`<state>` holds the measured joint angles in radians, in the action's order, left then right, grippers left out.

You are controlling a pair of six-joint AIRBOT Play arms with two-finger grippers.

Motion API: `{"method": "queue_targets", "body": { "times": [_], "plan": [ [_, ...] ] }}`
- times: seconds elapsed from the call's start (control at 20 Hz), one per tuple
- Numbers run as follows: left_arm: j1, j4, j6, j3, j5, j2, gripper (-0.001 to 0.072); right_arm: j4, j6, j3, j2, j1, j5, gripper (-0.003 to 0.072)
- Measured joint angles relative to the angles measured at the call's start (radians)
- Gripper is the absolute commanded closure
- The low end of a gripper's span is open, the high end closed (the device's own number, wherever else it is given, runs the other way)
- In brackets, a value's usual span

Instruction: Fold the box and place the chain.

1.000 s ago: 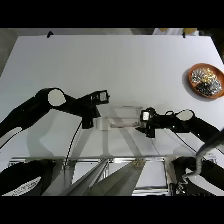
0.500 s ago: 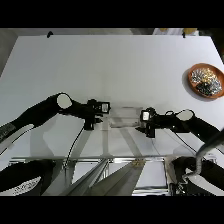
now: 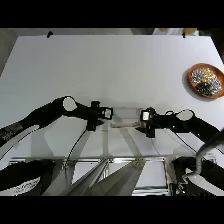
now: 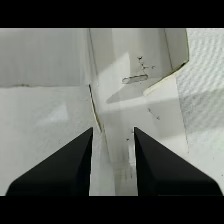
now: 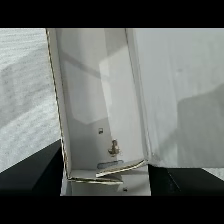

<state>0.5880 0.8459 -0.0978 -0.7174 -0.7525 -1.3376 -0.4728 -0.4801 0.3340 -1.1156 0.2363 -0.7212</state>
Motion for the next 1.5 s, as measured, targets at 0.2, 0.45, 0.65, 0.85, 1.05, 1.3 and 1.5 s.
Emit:
{"method": "queue_targets", "body": {
  "times": [0.2, 0.45, 0.65, 0.85, 1.05, 1.3, 1.5],
  "plan": [
    [0.020, -0.001, -0.007, 0.000, 0.001, -0.001, 0.0441, 0.000, 0.000, 0.000, 0.000, 0.000, 0.000, 0.0262],
    [0.040, -0.024, -0.010, 0.000, -0.013, -0.001, 0.0441, 0.000, 0.000, 0.000, 0.000, 0.000, 0.000, 0.0262],
    [0.055, -0.051, -0.011, 0.000, -0.022, -0.001, 0.0442, 0.000, 0.000, 0.000, 0.000, 0.000, 0.000, 0.0262],
    [0.060, -0.070, -0.011, 0.000, -0.018, -0.001, 0.0516, 0.000, 0.000, 0.000, 0.000, 0.000, 0.000, 0.0262],
    [0.064, -0.102, -0.011, 0.000, -0.004, -0.012, 0.0585, 0.000, 0.000, 0.000, 0.000, 0.000, 0.000, 0.0262],
    [0.080, -0.132, -0.011, 0.000, 0.045, -0.024, 0.0585, 0.000, 0.000, 0.000, 0.000, 0.000, 0.001, 0.0262],
    [0.098, -0.161, -0.011, 0.000, 0.068, -0.029, 0.0553, 0.000, 0.000, 0.000, 0.000, 0.000, 0.001, 0.0262]
  ]
}}
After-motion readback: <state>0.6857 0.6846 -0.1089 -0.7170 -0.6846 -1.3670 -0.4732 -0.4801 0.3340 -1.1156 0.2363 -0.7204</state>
